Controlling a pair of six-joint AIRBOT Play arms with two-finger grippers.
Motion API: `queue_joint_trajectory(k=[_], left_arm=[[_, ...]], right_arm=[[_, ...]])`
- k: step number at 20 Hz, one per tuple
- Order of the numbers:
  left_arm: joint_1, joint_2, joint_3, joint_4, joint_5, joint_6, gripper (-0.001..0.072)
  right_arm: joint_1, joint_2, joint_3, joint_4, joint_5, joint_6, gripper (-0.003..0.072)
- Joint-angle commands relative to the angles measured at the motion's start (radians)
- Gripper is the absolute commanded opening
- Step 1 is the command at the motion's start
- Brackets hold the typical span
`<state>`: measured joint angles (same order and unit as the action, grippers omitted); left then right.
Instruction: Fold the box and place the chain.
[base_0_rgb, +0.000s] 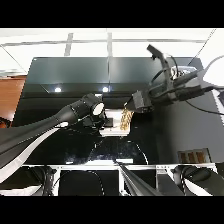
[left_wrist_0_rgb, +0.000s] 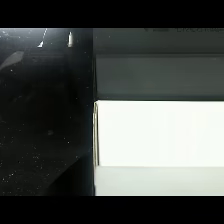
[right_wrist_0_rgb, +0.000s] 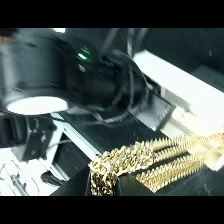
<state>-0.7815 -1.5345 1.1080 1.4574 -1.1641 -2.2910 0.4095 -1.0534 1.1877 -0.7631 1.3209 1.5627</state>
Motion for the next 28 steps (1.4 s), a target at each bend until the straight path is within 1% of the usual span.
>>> queue_joint_trajectory(k=[1,3,4,7,10,12,15,16,17,19,21,23,25,27,28], left_arm=[[0.001,0.0,0.0,0.0,0.0,0.015,0.0029],[0.001,0.0,0.0,0.0,0.002,0.015,0.003],[0.001,0.0,0.0,0.0,0.003,0.015,0.003],[0.001,0.0,0.0,0.0,0.002,0.015,0.003],[0.001,0.0,0.0,0.0,0.005,0.014,0.003],[0.001,0.0,0.0,0.0,0.008,0.014,0.003],[0.001,0.0,0.0,0.0,0.008,0.014,0.003],[0.001,0.0,0.0,0.0,0.008,0.014,0.003],[0.001,0.0,0.0,0.0,0.008,0.014,0.003],[0.0,0.0,0.0,-0.001,0.007,0.014,0.003],[0.001,-0.002,0.0,0.0,0.012,0.014,0.003],[0.003,-0.014,0.0,-0.005,0.039,0.014,0.003],[0.003,-0.026,0.0,-0.009,0.012,0.014,0.003],[0.003,-0.024,0.005,-0.019,-0.024,0.013,0.0034],[0.003,-0.022,0.015,-0.022,-0.039,0.013,0.0146]], right_arm=[[0.031,-0.002,-0.074,0.011,-0.062,0.0,0.0006],[0.064,-0.011,-0.082,0.019,-0.114,0.0,0.0011],[0.072,-0.016,-0.082,-0.002,-0.123,0.0,0.0011],[0.073,-0.04,-0.099,-0.13,-0.129,0.044,0.0011],[0.1,-0.098,-0.15,-0.124,-0.204,0.045,0.0013],[0.115,-0.151,-0.163,-0.131,-0.25,0.046,0.0016],[0.116,-0.195,-0.163,-0.134,-0.251,0.046,0.0029],[0.114,-0.195,-0.162,-0.137,-0.249,0.046,0.0257],[0.109,-0.195,-0.162,-0.137,-0.241,0.045,0.0367],[0.094,-0.193,-0.162,-0.137,-0.216,0.04,0.0366],[0.045,-0.17,-0.162,-0.154,-0.132,0.01,0.0366],[-0.031,-0.112,-0.162,-0.237,-0.068,-0.003,0.0366],[-0.101,-0.047,-0.162,-0.314,-0.047,-0.003,0.0366],[-0.15,-0.005,-0.162,-0.331,-0.043,-0.005,0.0366],[-0.165,0.004,-0.162,-0.332,-0.041,-0.015,0.0365]])
